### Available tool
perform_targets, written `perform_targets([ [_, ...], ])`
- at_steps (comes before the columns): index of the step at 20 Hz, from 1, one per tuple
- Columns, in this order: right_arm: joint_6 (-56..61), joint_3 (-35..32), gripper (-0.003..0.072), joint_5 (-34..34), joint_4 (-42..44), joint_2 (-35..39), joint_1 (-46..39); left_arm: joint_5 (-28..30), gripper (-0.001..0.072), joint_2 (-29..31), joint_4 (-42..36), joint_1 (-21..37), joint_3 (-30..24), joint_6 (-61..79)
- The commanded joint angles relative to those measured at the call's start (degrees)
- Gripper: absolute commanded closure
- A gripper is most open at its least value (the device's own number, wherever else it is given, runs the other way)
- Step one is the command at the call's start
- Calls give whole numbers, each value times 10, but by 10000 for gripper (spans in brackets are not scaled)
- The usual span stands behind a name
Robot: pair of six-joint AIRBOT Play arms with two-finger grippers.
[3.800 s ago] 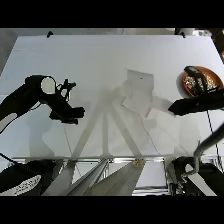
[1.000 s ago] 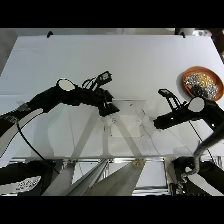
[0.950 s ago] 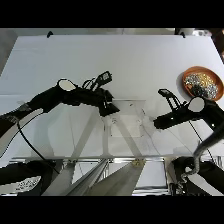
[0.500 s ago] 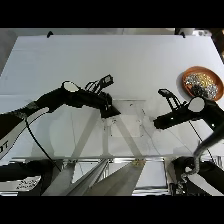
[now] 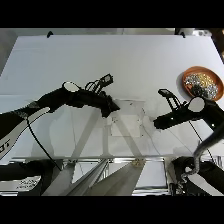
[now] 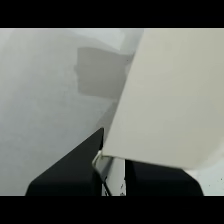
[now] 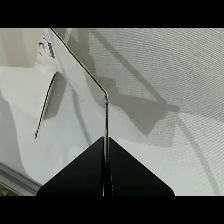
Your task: Fold the box and place the chain.
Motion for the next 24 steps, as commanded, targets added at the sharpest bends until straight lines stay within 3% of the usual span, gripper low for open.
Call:
perform_targets([
  [1,0,0,672,0,0,0,0,-2,580,0,23,0,0,0],
  [2,0,0,672,0,0,0,0,-7,603,0,25,0,0,0],
  [3,0,0,672,0,0,0,0,-15,699,0,26,0,0,0],
  [14,0,0,664,1,0,0,0,-62,704,9,96,0,0,-18],
  [16,0,2,492,22,0,3,0,-62,705,25,98,0,0,-30],
  [18,0,9,383,54,-1,18,0,-63,706,57,100,0,0,-37],
  [24,2,17,383,67,-5,170,0,-125,707,145,162,0,-11,-101],
])
